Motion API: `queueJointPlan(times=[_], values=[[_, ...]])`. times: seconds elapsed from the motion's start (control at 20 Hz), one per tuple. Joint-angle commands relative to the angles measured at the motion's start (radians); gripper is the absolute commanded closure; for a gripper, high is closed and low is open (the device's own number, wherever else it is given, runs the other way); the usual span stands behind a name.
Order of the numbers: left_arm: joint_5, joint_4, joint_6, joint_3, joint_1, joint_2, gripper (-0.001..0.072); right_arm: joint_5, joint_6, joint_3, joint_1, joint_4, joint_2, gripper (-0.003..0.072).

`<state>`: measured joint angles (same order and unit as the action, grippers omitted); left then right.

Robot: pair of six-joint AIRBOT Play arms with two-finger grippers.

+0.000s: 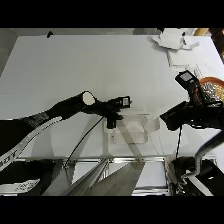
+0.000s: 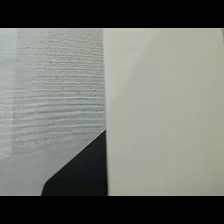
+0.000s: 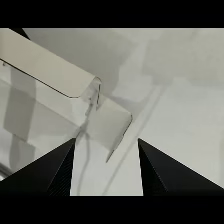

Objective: Fold the box and place the chain.

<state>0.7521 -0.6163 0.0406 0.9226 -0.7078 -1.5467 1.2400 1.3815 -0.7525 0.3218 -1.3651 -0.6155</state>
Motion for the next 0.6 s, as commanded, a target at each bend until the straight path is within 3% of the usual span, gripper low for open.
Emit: queueJointPlan(times=[0.0,0.25,0.55], values=[[-0.021,0.007,-0.043,0.000,0.000,0.000,0.0709,-0.001,-0.004,0.000,0.001,-0.001,0.000,0.0254],[-0.034,0.014,-0.045,0.000,0.000,-0.004,0.0709,-0.008,-0.004,0.000,0.001,-0.001,0.000,0.0254],[-0.065,0.137,-0.157,0.000,0.000,-0.005,0.0709,-0.015,-0.004,0.000,0.001,-0.001,0.000,0.0254]])
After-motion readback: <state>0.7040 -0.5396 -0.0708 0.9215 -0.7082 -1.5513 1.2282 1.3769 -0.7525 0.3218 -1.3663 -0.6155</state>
